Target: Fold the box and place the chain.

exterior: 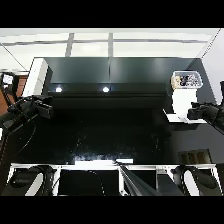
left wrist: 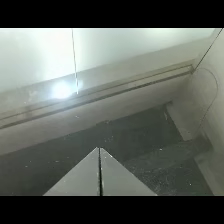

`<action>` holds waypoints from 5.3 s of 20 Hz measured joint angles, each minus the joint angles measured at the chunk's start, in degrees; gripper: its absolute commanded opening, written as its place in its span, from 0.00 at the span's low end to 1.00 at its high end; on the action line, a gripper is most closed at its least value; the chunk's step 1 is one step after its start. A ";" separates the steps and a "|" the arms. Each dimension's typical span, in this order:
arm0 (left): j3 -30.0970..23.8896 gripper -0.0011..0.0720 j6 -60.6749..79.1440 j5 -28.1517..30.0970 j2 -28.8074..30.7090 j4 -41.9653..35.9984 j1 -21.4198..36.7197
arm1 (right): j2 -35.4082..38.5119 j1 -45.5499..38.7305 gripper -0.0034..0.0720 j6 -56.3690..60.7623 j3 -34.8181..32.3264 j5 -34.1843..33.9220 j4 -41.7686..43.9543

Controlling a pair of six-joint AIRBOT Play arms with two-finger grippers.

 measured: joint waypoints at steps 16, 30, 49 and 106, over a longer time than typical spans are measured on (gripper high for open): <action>0.00 0.05 0.00 0.02 0.02 -0.02 0.00 | 0.00 0.00 0.06 0.00 0.00 -0.02 0.02; 0.26 0.99 0.07 8.76 -9.31 -11.85 -2.12 | -19.87 -2.08 1.00 2.75 6.91 -18.51 7.69; 0.94 0.99 0.46 8.76 -17.51 -15.23 -10.10 | -62.66 -27.10 0.48 3.48 49.62 32.04 -16.22; 35.80 0.05 21.62 -38.84 -72.94 -39.80 -23.63 | -16.20 -2.49 0.06 -22.56 -16.11 15.28 46.40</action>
